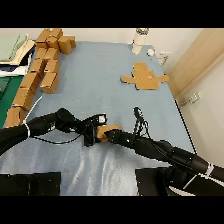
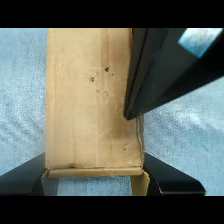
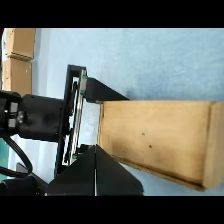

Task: Fold the box.

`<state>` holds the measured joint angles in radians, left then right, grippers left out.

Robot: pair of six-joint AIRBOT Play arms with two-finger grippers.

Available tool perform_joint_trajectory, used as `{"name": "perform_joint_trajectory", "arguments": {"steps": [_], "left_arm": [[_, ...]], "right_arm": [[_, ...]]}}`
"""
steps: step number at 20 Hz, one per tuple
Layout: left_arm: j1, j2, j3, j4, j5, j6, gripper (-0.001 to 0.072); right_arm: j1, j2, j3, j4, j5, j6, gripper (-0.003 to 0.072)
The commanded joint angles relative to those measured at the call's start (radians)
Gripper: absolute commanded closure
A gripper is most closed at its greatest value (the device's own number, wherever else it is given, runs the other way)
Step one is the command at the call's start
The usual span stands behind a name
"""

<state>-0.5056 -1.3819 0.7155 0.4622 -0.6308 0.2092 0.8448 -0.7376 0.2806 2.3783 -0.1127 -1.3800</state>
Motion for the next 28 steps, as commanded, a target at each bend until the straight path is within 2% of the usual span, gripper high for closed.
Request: {"name": "perform_joint_trajectory", "arguments": {"steps": [1,4,8,11,14,17,20,24,28], "left_arm": [[0.000,0.000,0.000,0.001,0.000,0.003,0.0243],[0.000,0.000,0.000,0.001,0.000,0.002,0.0243],[0.000,0.000,0.000,0.001,0.000,0.003,0.0243],[0.000,0.000,0.000,0.001,0.000,0.002,0.0243],[0.000,0.000,0.000,0.001,0.000,0.003,0.0243],[0.000,0.000,0.000,0.001,0.000,0.002,0.0243],[0.000,0.000,0.000,0.001,0.000,0.002,0.0244],[0.000,0.000,0.000,0.000,-0.001,-0.022,0.0244],[0.007,0.002,0.011,0.002,0.004,-0.211,0.0244]], "right_arm": [[-0.035,0.006,0.024,-0.124,-0.005,0.000,0.0683],[-0.192,0.004,0.065,-0.190,-0.132,0.000,0.0682],[-0.480,-0.064,0.240,-0.420,-0.511,0.003,0.0682],[-0.638,-0.246,0.471,-0.585,-0.785,-0.025,0.0682],[-0.668,-0.454,0.706,-0.709,-0.958,-0.109,0.0682],[-0.666,-0.614,0.865,-0.721,-0.992,-0.259,0.0682],[-0.661,-0.728,0.954,-0.724,-1.027,-0.318,0.0682],[-0.618,-0.816,0.990,-0.782,-1.027,-0.367,0.0682],[-0.587,-0.832,0.993,-0.796,-1.003,-0.367,0.0682]]}}
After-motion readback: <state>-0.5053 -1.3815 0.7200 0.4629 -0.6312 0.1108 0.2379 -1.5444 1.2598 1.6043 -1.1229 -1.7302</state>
